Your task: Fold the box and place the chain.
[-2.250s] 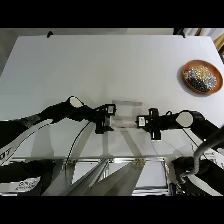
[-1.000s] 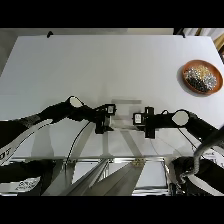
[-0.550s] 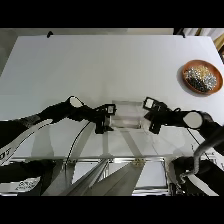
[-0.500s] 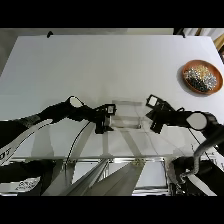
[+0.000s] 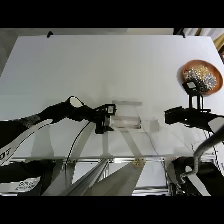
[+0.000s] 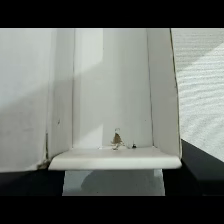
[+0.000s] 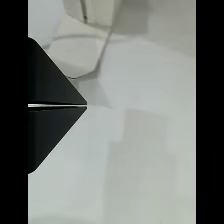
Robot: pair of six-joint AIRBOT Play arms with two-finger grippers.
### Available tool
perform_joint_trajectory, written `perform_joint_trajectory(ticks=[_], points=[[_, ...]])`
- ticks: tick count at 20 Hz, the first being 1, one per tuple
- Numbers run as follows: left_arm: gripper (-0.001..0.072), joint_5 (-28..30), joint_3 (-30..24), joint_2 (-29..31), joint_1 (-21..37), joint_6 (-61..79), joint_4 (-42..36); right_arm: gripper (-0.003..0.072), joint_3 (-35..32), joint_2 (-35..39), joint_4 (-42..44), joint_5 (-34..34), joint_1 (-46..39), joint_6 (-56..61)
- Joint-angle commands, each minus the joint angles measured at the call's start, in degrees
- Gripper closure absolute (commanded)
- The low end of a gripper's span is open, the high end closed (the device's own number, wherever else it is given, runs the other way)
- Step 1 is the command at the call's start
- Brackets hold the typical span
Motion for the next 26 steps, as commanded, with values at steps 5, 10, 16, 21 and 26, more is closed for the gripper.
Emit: perform_joint_trajectory(ticks=[5,10,16,21,26], points=[[0.0315,0.02,0.02,0.04,0.04,0.02,0.04,0.0666,0.02,-14.29,4.13,7.1,-1.51,-0.61],[0.0315,0.02,0.02,0.04,0.04,0.02,0.04,0.0666,0.0,-14.99,11.93,6.91,-1.51,-4.96],[0.0315,0.02,0.02,0.04,0.04,0.02,0.04,0.0666,-3.56,-15.06,14.69,3.65,-1.51,-4.94],[0.0315,0.02,0.02,0.04,0.04,0.02,0.04,0.0666,-4.13,-17.57,16.2,2.01,0.39,-4.94],[0.0315,0.02,0.02,0.04,0.04,0.02,0.04,0.0666,-3.98,-19.45,19.34,-3.37,6.43,-5.53]])
